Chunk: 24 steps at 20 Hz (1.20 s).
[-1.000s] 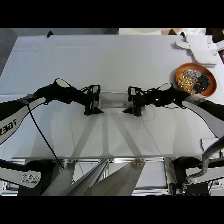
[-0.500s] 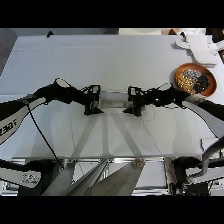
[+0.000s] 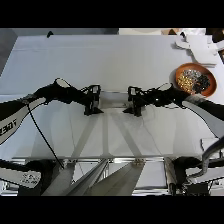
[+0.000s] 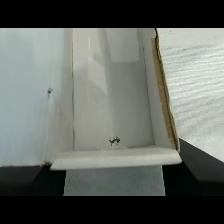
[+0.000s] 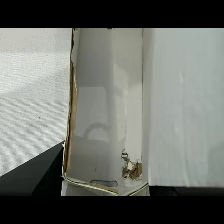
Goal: Fold the box and place the chain.
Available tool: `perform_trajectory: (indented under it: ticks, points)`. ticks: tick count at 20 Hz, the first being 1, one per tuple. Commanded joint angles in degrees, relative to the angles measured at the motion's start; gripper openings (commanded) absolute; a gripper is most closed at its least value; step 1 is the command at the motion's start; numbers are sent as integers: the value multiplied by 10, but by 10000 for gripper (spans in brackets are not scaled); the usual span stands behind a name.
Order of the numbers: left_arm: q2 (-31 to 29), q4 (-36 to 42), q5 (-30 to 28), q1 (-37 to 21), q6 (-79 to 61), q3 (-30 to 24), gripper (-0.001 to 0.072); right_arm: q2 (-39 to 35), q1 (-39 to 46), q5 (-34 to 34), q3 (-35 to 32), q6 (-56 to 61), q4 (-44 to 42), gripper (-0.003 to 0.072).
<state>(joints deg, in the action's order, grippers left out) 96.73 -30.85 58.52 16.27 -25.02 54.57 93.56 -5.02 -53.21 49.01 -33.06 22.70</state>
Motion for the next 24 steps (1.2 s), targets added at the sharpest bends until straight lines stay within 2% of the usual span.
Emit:
perform_trajectory:
  ticks: [1,11,12,13,14,18,24]
  points:
    - [0,0,0,0,0,0,278,0,0,0,1,0,0,359]
    - [0,0,0,0,0,0,278,0,0,-19,1,0,-20,359]
    - [0,0,0,0,0,0,278,0,0,-19,1,0,-20,388]
    - [0,0,0,0,0,0,278,0,0,-19,1,0,-20,530]
    - [0,0,0,0,0,0,278,-1,0,-18,1,1,-20,641]
    - [0,0,0,0,0,0,278,-16,0,-18,1,3,2,649]
    - [0,0,0,0,0,0,278,-73,21,-13,1,140,157,647]
